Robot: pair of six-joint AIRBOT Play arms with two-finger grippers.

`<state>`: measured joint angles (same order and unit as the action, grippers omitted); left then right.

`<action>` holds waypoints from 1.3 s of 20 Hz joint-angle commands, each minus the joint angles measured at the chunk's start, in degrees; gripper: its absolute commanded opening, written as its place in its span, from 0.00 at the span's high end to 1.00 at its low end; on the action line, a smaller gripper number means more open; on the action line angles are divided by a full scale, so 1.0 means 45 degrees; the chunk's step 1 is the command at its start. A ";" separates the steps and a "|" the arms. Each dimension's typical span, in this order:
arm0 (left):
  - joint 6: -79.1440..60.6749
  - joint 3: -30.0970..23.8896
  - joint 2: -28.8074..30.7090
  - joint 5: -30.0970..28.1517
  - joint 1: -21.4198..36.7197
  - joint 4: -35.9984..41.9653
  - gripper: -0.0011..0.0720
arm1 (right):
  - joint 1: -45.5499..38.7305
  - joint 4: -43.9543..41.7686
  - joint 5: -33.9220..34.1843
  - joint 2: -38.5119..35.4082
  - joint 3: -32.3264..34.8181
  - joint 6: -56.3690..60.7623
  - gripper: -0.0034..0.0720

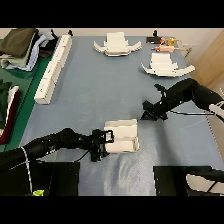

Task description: Fold the box.

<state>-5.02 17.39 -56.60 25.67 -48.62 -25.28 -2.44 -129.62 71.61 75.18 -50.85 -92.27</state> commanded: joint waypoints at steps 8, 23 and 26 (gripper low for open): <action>-0.0005 0.0010 0.0010 0.0005 0.0005 0.0000 0.38 | 0.1428 -0.3186 0.2395 0.1671 -0.0107 -0.5940 0.96; -0.0005 0.0010 0.0010 0.0000 0.0005 0.0000 0.38 | 0.4337 -0.1166 -0.2778 -0.4571 0.3891 -0.9131 0.95; -0.0005 0.0010 0.0010 0.0005 0.0005 0.0000 0.38 | 0.5867 0.0146 -0.4867 -0.5615 0.4658 -0.9131 0.95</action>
